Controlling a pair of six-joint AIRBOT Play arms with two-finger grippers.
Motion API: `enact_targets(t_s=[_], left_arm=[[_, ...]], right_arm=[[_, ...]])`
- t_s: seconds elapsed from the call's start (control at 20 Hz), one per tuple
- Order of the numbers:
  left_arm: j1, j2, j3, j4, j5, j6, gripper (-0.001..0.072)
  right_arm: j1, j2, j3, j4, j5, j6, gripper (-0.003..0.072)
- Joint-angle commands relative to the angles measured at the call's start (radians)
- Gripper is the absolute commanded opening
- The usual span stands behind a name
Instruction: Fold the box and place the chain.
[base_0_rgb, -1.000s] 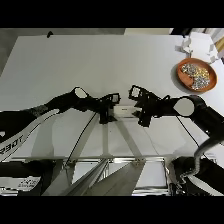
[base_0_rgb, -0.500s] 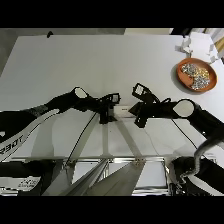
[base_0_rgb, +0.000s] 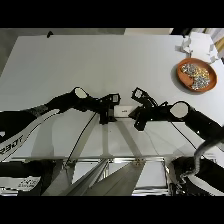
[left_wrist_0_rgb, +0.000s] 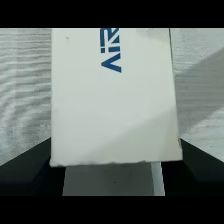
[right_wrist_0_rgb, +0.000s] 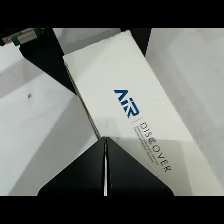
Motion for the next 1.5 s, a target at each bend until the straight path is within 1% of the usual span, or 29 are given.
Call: enact_targets(t_s=[0.0,0.2,0.35,0.5,0.65,0.7,0.8,0.9,0.95,1.05,1.1,1.15,1.2,1.3,1.35,1.45], left_arm=[[0.0,0.0,0.0,-0.002,0.002,-0.002,0.0207],[0.0,0.0,0.0,-0.002,0.002,-0.002,0.0207],[0.0,0.0,0.0,-0.002,0.002,-0.002,0.0207],[0.0,0.0,0.0,-0.002,0.002,-0.002,0.0207],[0.0,0.0,0.0,-0.002,0.002,-0.002,0.0207],[0.0,0.0,0.0,-0.002,0.002,-0.002,0.0207],[0.0,0.0,0.0,-0.002,0.002,-0.002,0.0207],[0.0,0.0,0.0,-0.002,0.002,-0.002,0.0207],[0.0,0.0,0.0,-0.002,0.002,-0.002,0.0207],[0.0,0.0,0.0,-0.002,0.002,-0.002,0.0207],[0.0,0.0,0.0,-0.002,0.002,-0.002,0.0207],[0.0,0.0,0.0,-0.002,0.002,-0.002,0.0207],[0.0,0.0,0.0,-0.002,0.002,-0.002,0.0207],[0.0,0.0,0.0,-0.002,0.002,-0.002,0.0207],[0.0,0.0,0.0,-0.002,0.002,-0.002,0.0207],[0.0,0.0,0.0,-0.002,0.002,-0.002,0.0207]], right_arm=[[0.0,-0.003,-0.051,-0.004,-0.042,-0.001,0.0008],[0.0,-0.004,-0.054,-0.004,-0.072,-0.001,0.0008],[0.0,0.01,-0.053,0.005,-0.073,-0.001,0.0008],[0.0,0.107,-0.053,0.017,-0.074,-0.001,0.0009],[0.0,0.253,-0.053,-0.002,-0.072,0.015,0.0011],[0.0,0.306,-0.05,-0.047,-0.067,0.061,0.0011],[0.0,0.405,-0.037,-0.252,-0.024,0.293,0.0011],[-0.038,0.48,-0.029,-0.519,0.084,0.621,0.0011],[-0.088,0.497,-0.029,-0.626,0.179,0.773,0.0011],[-0.221,0.491,-0.029,-0.733,0.389,0.97,0.001],[-0.307,0.478,-0.029,-0.741,0.489,1.007,0.001],[-0.377,0.462,-0.029,-0.721,0.551,1.025,0.001],[-0.437,0.439,-0.029,-0.674,0.558,1.033,0.0011],[-0.518,0.37,-0.029,-0.57,0.533,1.022,0.0011],[-0.536,0.319,-0.029,-0.557,0.524,1.02,0.0011],[-0.538,0.212,-0.029,-0.599,0.527,1.021,0.0011]])
